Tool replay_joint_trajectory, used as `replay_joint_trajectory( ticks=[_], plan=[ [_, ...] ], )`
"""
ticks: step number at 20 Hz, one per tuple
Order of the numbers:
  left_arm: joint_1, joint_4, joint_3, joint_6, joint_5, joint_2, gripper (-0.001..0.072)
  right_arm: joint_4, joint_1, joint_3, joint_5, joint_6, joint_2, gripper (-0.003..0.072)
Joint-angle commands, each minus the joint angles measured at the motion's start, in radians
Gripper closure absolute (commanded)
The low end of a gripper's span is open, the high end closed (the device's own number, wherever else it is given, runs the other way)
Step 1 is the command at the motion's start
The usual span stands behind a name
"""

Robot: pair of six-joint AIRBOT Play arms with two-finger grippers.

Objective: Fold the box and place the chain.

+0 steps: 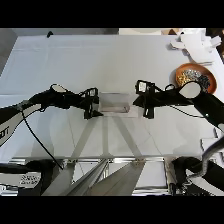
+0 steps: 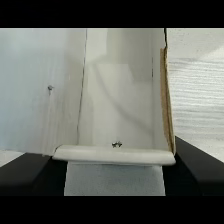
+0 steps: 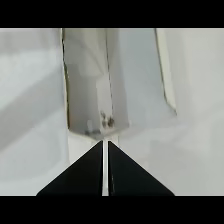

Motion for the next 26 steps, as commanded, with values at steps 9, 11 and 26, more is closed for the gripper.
replay_joint_trajectory(
  ticks=[9, 11, 26],
  plan=[
    [0.000, 0.000, 0.000, 0.000, 0.000, 0.001, 0.0453, 0.299, 0.043, 0.001, -0.215, 0.023, -0.138, 0.0679],
    [0.000, 0.000, 0.000, 0.000, 0.000, 0.001, 0.0453, 0.369, 0.066, 0.001, -0.389, 0.023, -0.196, 0.0680],
    [0.000, 0.000, 0.000, 0.000, 0.000, 0.001, 0.0453, 0.486, 0.068, 0.001, -0.461, 0.016, -0.196, 0.0678]
  ],
)
